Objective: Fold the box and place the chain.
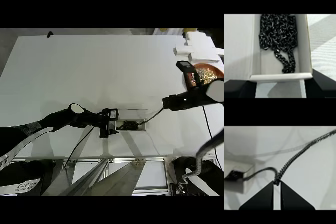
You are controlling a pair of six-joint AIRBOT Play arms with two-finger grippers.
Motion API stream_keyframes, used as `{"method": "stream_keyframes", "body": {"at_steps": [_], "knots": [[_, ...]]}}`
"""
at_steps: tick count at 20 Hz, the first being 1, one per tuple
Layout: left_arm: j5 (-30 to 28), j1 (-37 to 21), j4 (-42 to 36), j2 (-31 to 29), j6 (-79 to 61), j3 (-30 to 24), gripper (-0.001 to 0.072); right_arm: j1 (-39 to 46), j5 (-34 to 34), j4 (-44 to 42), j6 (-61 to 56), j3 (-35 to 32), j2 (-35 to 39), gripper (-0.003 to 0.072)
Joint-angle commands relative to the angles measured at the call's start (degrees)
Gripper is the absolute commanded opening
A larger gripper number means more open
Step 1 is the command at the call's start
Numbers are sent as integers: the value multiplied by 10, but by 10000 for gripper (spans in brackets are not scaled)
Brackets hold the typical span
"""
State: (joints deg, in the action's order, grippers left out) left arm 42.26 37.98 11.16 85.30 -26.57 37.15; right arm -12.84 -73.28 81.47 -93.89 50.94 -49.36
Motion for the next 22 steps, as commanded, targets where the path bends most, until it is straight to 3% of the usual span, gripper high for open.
{"method": "stream_keyframes", "body": {"at_steps": [1,5,12,22], "knots": [[0,0,0,0,0,0,220,-11,-17,-99,27,1,94,17],[0,0,0,0,0,0,220,-107,7,-108,7,1,126,17],[0,0,0,0,0,0,220,-257,140,-108,-35,1,123,17],[0,0,0,0,0,0,220,-294,229,-127,-14,1,127,17]]}}
